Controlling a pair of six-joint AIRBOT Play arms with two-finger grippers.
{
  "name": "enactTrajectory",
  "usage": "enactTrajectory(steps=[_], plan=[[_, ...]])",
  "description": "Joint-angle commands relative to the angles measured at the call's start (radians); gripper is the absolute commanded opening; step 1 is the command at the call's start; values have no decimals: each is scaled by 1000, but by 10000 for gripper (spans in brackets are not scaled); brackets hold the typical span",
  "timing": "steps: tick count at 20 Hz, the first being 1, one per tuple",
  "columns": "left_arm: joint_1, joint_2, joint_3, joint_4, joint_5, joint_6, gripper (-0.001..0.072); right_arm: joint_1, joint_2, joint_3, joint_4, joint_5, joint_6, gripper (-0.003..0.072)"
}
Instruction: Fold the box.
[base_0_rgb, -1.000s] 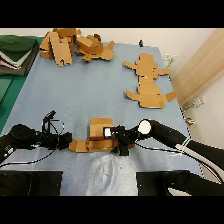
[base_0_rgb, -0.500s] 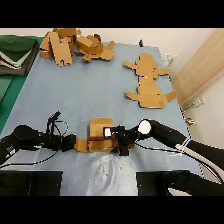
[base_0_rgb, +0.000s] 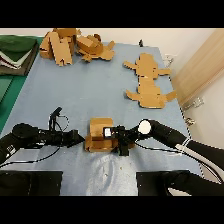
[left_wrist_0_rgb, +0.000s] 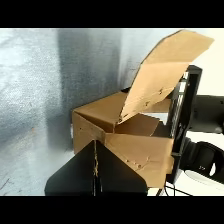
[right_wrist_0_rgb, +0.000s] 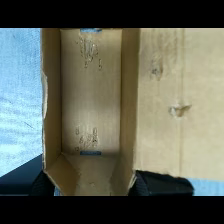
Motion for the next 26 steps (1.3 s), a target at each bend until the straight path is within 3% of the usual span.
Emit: enactTrajectory(steps=[1, 2, 3, 12, 14, 19, 23, 24, 26], plan=[[-1, 1, 5, -16, -5, 9, 16, 0, -1, 0, 0, 0, 0, 508], [-1, 1, 5, -16, -4, 8, 105, 0, -1, 0, 0, 0, 0, 508], [-1, 1, 5, -16, -5, 8, 253, 0, -1, 0, 0, 0, 0, 508], [-2, -1, 5, -27, -27, 34, 247, 0, -1, 0, 0, 0, 0, 508], [-2, -1, 5, -86, -46, 64, 428, 0, -1, 0, 0, 0, 0, 508], [-56, -2, 6, -56, 5, 78, 425, 0, -1, 0, 0, 0, 0, 508], [-119, -2, 29, 79, 82, -89, 395, 0, -1, 0, 0, 0, 0, 509], [-147, -2, 54, 124, 84, -116, 349, 0, -1, 0, 0, 0, 0, 508], [-218, -2, 116, 243, 122, -234, 348, 0, -1, 0, 0, 0, 0, 509]])
